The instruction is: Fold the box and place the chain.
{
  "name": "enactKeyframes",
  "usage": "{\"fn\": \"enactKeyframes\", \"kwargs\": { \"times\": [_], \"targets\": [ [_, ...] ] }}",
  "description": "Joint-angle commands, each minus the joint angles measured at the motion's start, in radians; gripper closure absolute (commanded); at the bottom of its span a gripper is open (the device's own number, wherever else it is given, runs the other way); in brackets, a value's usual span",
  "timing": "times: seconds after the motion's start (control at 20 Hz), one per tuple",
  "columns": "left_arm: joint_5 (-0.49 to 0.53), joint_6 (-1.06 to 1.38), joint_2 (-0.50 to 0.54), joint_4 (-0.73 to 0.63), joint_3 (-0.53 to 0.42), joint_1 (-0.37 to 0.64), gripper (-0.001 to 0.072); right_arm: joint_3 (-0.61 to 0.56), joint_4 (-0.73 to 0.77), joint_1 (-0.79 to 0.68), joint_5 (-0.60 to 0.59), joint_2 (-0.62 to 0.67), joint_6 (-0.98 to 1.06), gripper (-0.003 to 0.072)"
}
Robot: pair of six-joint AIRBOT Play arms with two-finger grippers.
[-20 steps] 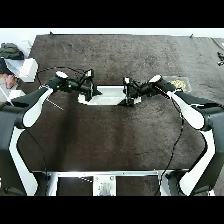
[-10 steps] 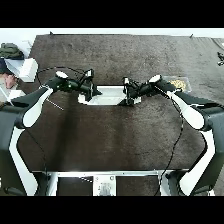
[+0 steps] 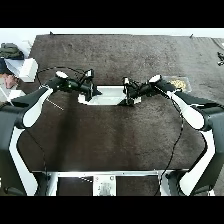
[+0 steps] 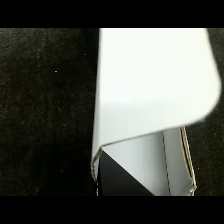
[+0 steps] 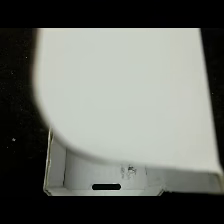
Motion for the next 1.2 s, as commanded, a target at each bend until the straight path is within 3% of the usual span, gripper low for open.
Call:
{"fn": "enactKeyframes", "kwargs": {
  "times": [0.0,0.45,0.5,0.55,0.6,0.8,1.05,1.1,1.15],
  "targets": [
    [0.0,0.0,0.0,0.0,0.0,0.001,0.0697,0.0,0.003,0.001,0.0,0.0,0.0,0.0519],
    [-0.011,0.0,0.0,-0.001,0.0,0.001,0.0695,0.0,0.003,0.001,0.0,0.0,0.0,0.0518],
    [-0.023,0.001,0.0,-0.001,0.001,0.001,0.0603,0.0,0.003,0.001,0.0,0.0,0.0,0.0519],
    [-0.023,0.0,0.0,-0.001,0.001,0.001,0.0358,0.0,0.003,0.001,0.0,0.0,0.0,0.0518],
    [-0.023,0.0,0.001,-0.001,0.001,0.001,0.0269,0.0,0.003,0.001,0.0,0.0,0.0,0.0519],
    [-0.04,-0.028,0.006,0.001,0.018,0.007,0.0268,0.0,0.003,0.001,0.0,0.0,0.0,0.0518],
    [-0.253,-0.122,0.006,0.001,0.126,0.1,0.0268,0.0,0.003,0.001,0.0,0.0,0.0,0.0519],
    [-0.299,-0.144,0.006,0.001,0.155,0.117,0.0302,0.0,0.003,0.001,0.0,0.0,0.0,0.0519],
    [-0.35,-0.172,0.006,0.001,0.184,0.132,0.0408,0.0,0.003,0.001,0.0,-0.001,0.0,0.0519]
  ]
}}
